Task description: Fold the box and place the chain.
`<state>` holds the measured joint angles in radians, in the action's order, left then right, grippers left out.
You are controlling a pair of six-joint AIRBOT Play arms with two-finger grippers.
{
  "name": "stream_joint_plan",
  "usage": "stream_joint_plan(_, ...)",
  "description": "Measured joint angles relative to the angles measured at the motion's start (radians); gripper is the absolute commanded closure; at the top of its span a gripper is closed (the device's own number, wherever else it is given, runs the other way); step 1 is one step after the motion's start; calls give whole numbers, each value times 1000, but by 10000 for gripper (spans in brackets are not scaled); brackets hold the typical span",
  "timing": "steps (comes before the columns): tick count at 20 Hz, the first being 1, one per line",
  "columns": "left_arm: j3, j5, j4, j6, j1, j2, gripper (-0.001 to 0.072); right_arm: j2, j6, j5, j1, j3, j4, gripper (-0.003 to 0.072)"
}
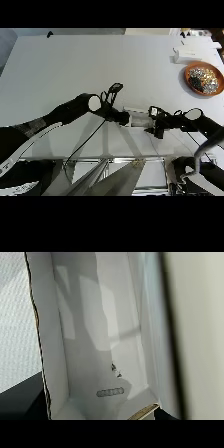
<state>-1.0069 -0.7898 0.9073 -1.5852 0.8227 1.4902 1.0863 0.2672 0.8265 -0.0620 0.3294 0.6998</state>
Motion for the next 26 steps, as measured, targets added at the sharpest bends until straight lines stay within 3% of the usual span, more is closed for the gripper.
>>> stream_joint_plan(6, -69, -52, 71, -150, 23, 64, 228, 0, 0, 0, 0, 0, 0, 287)
stream_joint_plan(7, -74, -56, 89, -181, 27, 68, 271, 0, 0, 0, 0, 0, 0, 287)
stream_joint_plan(11, -100, -81, 165, -303, 43, 90, 314, 0, 0, 0, 0, 0, 0, 287)
stream_joint_plan(17, -233, -200, 256, -441, 69, 172, 329, 0, 0, 0, 0, 0, 0, 287)
stream_joint_plan(22, -283, -249, 312, -541, 87, 204, 450, 0, 0, 0, 0, 0, 0, 287)
stream_joint_plan(24, -289, -254, 324, -569, 92, 212, 458, 0, 0, 0, 0, 0, 0, 287)
stream_joint_plan(26, -292, -260, 336, -599, 99, 222, 565, 0, 0, 0, 0, 0, 0, 287)
